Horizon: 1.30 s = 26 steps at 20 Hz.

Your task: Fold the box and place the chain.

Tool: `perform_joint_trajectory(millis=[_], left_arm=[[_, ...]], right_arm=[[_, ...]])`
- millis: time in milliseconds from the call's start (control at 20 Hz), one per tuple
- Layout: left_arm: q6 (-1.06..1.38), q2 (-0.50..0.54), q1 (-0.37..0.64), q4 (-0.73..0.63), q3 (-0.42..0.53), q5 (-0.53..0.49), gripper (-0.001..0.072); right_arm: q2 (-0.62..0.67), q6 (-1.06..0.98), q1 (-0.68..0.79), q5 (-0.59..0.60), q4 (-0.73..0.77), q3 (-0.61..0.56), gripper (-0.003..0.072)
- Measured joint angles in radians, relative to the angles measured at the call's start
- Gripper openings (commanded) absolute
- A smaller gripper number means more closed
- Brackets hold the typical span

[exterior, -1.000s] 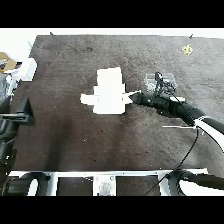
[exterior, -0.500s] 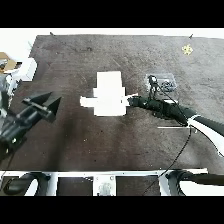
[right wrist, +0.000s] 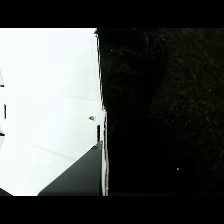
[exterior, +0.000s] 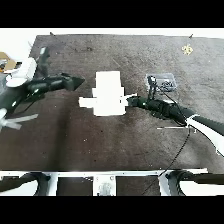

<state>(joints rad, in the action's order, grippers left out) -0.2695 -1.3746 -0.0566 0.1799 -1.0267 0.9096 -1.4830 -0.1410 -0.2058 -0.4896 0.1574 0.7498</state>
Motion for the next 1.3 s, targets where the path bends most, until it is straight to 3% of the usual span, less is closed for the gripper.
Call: perform_joint_trajectory(millis=[200, 400, 600, 750, 950, 1150, 1250, 1300], left_arm=[[-0.224, -0.306, -0.017, 0.191, -0.352, 0.171, 0.0485], [-0.415, -0.549, -0.021, 0.331, -0.657, 0.364, 0.0485], [-0.528, -0.712, -0.032, 0.391, -0.849, 0.49, 0.0484], [-0.561, -0.792, -0.06, 0.397, -0.924, 0.546, 0.0485], [-0.566, -0.861, -0.09, 0.319, -0.958, 0.609, 0.0482], [-0.562, -0.885, -0.099, 0.273, -0.967, 0.629, 0.0298], [-0.562, -0.888, -0.101, 0.265, -0.969, 0.637, 0.0272], [-0.562, -0.89, -0.101, 0.266, -0.969, 0.639, 0.0164]], right_arm=[[0.0, 0.017, 0.0, -0.007, -0.002, 0.0, 0.0005], [0.0, 0.023, 0.0, -0.007, -0.015, -0.002, 0.0004], [0.0, 0.026, 0.0, -0.003, -0.02, -0.002, 0.0005], [0.0, 0.026, 0.0, -0.001, -0.024, -0.003, 0.0005], [0.0, 0.03, 0.0, 0.0, -0.027, -0.002, 0.0005], [0.0, 0.037, 0.0, 0.001, -0.032, -0.003, 0.0005], [0.0, 0.038, 0.0, 0.005, -0.041, -0.002, 0.0005], [0.0, 0.039, 0.0, 0.009, -0.043, -0.002, 0.0005]])
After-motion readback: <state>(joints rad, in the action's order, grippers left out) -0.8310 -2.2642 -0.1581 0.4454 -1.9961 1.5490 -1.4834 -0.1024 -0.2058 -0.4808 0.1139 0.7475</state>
